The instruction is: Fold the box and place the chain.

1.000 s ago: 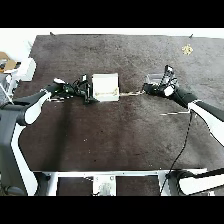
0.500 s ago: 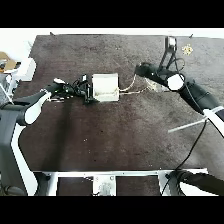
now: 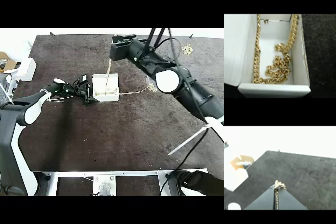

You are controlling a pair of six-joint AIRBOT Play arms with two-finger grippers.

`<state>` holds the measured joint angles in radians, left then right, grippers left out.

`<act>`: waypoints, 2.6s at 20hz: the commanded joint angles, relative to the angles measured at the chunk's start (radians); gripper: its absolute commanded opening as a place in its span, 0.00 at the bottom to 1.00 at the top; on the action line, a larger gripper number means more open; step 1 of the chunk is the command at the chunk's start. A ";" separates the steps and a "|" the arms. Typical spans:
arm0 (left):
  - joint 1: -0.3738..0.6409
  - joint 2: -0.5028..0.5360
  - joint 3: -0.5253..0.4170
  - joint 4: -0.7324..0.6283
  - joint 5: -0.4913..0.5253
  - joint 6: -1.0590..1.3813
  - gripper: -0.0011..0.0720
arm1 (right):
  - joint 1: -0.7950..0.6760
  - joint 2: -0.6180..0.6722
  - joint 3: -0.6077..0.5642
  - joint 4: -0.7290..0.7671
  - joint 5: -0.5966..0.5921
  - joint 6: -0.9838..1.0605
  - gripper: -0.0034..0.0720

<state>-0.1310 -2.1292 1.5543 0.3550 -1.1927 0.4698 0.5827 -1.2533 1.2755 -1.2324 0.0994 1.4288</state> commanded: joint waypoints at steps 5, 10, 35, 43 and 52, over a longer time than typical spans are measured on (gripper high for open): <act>0.000 0.000 0.000 0.000 0.000 0.000 0.25 | 0.013 -0.161 -0.045 -0.013 0.060 0.028 0.04; 0.000 0.000 0.000 0.000 0.000 0.000 0.25 | -0.042 -0.203 -0.072 -0.013 0.058 0.061 0.04; 0.000 0.000 0.000 0.000 0.000 0.000 0.25 | -0.265 -0.261 -0.117 -0.057 0.369 0.074 0.38; 0.000 0.000 0.000 0.000 0.000 0.000 0.25 | -0.490 -0.279 -0.237 -0.054 0.359 0.218 0.38; 0.000 0.000 0.000 0.000 0.000 0.000 0.25 | -0.489 -0.386 -0.237 0.178 0.108 0.218 0.38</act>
<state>-0.1310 -2.1292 1.5543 0.3550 -1.1927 0.4698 0.0971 -1.6165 1.0401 -1.1355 0.3065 1.6424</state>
